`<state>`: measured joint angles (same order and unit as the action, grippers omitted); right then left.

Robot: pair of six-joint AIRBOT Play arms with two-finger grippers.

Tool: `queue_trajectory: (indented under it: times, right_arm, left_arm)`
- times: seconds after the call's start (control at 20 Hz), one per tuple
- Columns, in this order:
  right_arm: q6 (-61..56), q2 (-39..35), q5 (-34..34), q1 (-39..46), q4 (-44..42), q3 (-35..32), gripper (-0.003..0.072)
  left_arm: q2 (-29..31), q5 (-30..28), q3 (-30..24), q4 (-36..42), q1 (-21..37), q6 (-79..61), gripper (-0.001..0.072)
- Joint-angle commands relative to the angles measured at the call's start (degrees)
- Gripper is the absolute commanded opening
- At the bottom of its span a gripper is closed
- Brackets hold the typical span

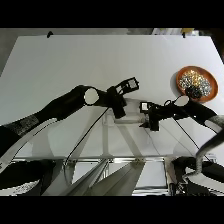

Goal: Fold the box and place the chain.

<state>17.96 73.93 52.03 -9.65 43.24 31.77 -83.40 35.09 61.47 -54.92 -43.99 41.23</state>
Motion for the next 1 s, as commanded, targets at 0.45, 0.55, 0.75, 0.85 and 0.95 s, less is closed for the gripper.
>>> queue_trajectory:
  times: [0.45,0.55,0.75,0.85,0.95]
  right_arm:
    - [0.1,0.0,0.2,0.0,0.2,0.0,0.0380]
    - [0.1,0.0,0.2,0.0,0.2,0.0,0.0380]
    - [0.1,0.0,0.2,0.0,0.2,0.0,0.0380]
    - [0.1,0.0,0.2,0.0,0.2,0.0,0.0380]
    - [0.1,0.0,0.2,0.0,0.2,0.0,0.0380]
  left_arm:
    - [-2.9,-1.3,0.0,-0.9,2.9,10.1,0.0002]
    - [0.3,1.1,0.0,-4.1,3.5,10.1,0.0002]
    - [6.3,13.5,0.0,-14.0,4.2,9.9,0.0006]
    - [6.3,22.3,0.0,-15.6,4.4,5.9,0.0006]
    - [5.4,25.1,-1.2,-15.0,4.4,1.1,0.0006]
